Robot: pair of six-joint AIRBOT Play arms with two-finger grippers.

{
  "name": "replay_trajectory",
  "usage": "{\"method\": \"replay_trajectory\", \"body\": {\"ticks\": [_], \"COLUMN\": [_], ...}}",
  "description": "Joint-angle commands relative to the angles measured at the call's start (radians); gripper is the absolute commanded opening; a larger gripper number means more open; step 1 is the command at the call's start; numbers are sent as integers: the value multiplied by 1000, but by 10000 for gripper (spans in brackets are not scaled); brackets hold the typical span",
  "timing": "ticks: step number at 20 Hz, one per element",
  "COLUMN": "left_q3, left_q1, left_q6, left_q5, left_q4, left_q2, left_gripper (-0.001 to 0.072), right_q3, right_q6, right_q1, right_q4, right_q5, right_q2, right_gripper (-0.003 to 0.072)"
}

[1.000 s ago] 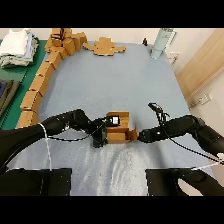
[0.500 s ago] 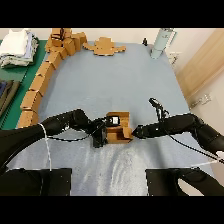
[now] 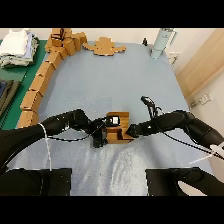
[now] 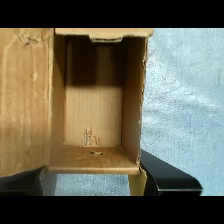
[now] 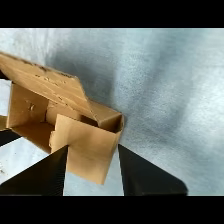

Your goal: Fold the box.

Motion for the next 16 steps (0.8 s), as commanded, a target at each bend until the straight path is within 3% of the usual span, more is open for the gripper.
{"method": "replay_trajectory", "body": {"ticks": [1,9,14,16], "left_q3": [0,0,0,0], "left_q1": [0,0,0,0], "left_q6": [0,0,0,0], "left_q5": [0,0,0,0], "left_q4": [0,0,0,0], "left_q2": [0,0,0,0], "left_gripper": [524,524,524,524], "right_q3": [61,224,329,354], "right_q6": [281,722,877,922], "right_q1": [112,340,407,416], "right_q4": [-249,-511,-562,-595], "right_q5": [11,-107,-156,-194], "right_q2": [-47,-234,-359,-396], "right_gripper": [483,473,471,433]}}
